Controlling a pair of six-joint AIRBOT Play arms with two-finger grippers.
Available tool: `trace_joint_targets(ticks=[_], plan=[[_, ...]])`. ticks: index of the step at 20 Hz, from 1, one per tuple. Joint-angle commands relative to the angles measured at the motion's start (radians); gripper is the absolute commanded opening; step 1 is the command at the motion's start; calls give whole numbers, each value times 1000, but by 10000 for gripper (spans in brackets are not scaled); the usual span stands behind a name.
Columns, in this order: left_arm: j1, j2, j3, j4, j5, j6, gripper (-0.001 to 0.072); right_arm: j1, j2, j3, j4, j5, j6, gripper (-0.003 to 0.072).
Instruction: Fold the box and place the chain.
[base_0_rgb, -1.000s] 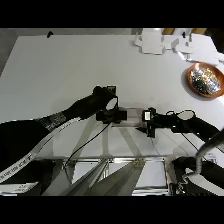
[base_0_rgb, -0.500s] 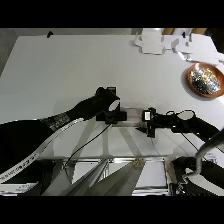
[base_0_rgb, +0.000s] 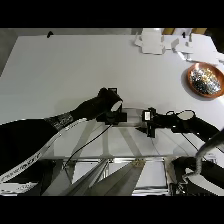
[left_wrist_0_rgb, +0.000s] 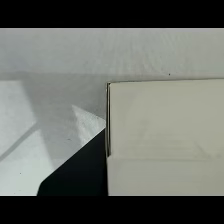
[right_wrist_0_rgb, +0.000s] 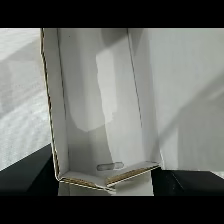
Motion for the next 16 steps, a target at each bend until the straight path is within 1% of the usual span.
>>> trace_joint_targets(ticks=[1,3,4,5,6,7,8,13,16], plan=[[-1,0,6,3,-7,4,2,-1,0,0,-3,0,0,450],[-1,1,6,4,-6,3,2,-1,0,0,-3,0,0,450],[0,1,6,3,-6,4,18,-1,0,0,-3,0,0,450],[2,1,6,2,-6,6,100,-1,0,0,-3,0,0,450],[2,5,6,1,-7,6,254,-1,0,0,-3,0,0,450],[8,12,6,-3,-8,10,382,-1,0,0,-3,0,0,450],[15,24,6,-10,-11,35,422,-1,0,0,-3,0,0,450],[66,108,6,-25,-66,222,422,-1,0,0,-3,0,0,450],[98,182,5,-38,-92,414,423,-1,0,0,-3,0,0,450]])
